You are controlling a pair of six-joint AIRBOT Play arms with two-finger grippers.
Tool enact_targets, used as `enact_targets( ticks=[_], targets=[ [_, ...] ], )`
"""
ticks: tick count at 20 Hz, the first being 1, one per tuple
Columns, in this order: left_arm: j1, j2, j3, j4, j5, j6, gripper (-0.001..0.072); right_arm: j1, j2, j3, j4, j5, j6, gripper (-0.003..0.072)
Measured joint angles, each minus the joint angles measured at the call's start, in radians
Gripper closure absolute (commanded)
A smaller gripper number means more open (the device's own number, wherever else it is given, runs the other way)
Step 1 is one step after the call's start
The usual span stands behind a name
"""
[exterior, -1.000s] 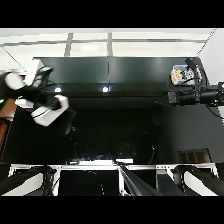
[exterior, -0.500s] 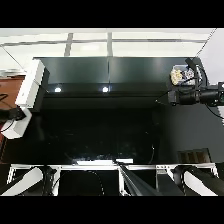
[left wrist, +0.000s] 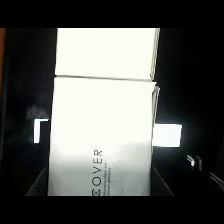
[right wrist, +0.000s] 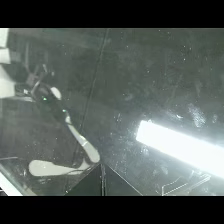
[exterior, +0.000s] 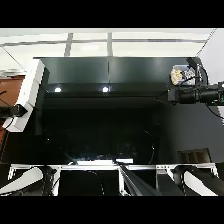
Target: Fold the box and place the chain.
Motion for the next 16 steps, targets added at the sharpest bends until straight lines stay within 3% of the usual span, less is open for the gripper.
enact_targets(
  ticks=[2, 3, 4, 5, 8, 11, 12, 13, 14, 16],
  targets=[
    [-0.013, -0.019, 0.000, -0.012, 0.043, 0.016, 0.0471, 0.000, 0.000, 0.000, 0.003, 0.000, 0.014, 0.0669],
    [-0.019, -0.027, 0.000, -0.016, 0.081, 0.021, 0.0379, 0.002, 0.000, 0.000, 0.006, 0.000, 0.018, 0.0669],
    [-0.027, -0.034, 0.000, -0.022, 0.119, 0.025, 0.0124, 0.004, 0.000, 0.000, 0.008, 0.000, 0.024, 0.0669],
    [-0.036, -0.039, 0.000, -0.026, 0.154, 0.026, 0.0000, 0.010, 0.000, 0.000, 0.009, 0.000, 0.026, 0.0669],
    [-0.075, -0.047, 0.022, -0.041, 0.231, 0.029, 0.0000, 0.034, 0.000, 0.000, 0.014, -0.008, 0.034, 0.0669],
    [-0.132, -0.043, 0.090, -0.104, 0.247, 0.028, 0.0006, 0.071, 0.000, 0.000, 0.039, -0.057, 0.037, 0.0669],
    [-0.152, -0.037, 0.118, -0.137, 0.241, 0.023, 0.0114, 0.087, 0.000, 0.002, 0.053, -0.081, 0.037, 0.0669],
    [-0.174, -0.029, 0.148, -0.174, 0.224, 0.003, 0.0350, 0.107, 0.000, 0.003, 0.066, -0.112, 0.039, 0.0669],
    [-0.195, -0.016, 0.176, -0.205, 0.206, -0.023, 0.0665, 0.130, 0.000, 0.004, 0.073, -0.143, 0.039, 0.0669],
    [-0.235, 0.021, 0.215, -0.252, 0.141, -0.081, 0.0684, 0.191, 0.000, 0.006, 0.064, -0.233, 0.039, 0.0669]
  ],
)
